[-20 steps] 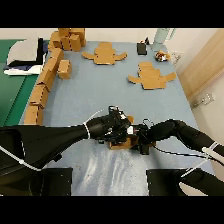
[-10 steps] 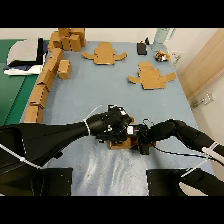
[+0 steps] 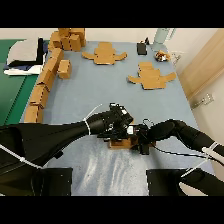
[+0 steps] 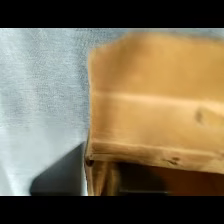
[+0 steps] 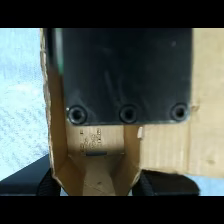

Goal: Fold the box.

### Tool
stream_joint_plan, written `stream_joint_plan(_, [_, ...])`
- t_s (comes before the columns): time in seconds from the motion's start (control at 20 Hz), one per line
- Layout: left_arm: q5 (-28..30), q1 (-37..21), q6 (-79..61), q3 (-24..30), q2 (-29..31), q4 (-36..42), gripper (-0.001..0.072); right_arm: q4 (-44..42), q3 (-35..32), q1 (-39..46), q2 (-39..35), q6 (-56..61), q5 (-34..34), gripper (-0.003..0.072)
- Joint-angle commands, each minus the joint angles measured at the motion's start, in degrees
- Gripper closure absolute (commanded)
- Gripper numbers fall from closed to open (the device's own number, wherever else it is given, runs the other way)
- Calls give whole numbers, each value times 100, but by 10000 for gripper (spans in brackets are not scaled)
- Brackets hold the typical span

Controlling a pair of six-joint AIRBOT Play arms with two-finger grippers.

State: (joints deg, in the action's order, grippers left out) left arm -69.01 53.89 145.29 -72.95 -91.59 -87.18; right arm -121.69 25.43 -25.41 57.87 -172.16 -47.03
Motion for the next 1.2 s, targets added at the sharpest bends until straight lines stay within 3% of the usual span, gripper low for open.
stream_joint_plan(0.0, [-46,52,2,0,-50,-33,529,-2,2,0,2,0,2,215])
stream_joint_plan(0.35, [-66,79,227,28,-57,-59,541,0,4,0,2,0,2,215])
stream_joint_plan(0.4, [-74,79,286,28,-57,-111,693,0,4,0,2,0,2,215])
stream_joint_plan(0.8, [-59,79,382,28,-57,-114,689,-2,4,0,2,0,2,215])
stream_joint_plan(0.85, [-59,79,382,28,-55,-111,575,-2,4,0,2,0,0,215])
stream_joint_plan(0.9, [-63,79,387,28,-57,-109,244,-2,2,0,2,0,2,215])
stream_joint_plan(0.95, [-81,76,413,26,-55,-111,165,-2,4,0,2,0,2,215])
stream_joint_plan(1.0, [-129,76,417,26,-55,-111,169,-2,2,0,2,0,0,215])
stream_joint_plan(1.1, [-243,76,431,28,-57,-122,299,0,2,0,2,0,0,215])
stream_joint_plan(1.15, [-240,76,431,28,-57,-138,300,-2,4,0,2,0,2,215])
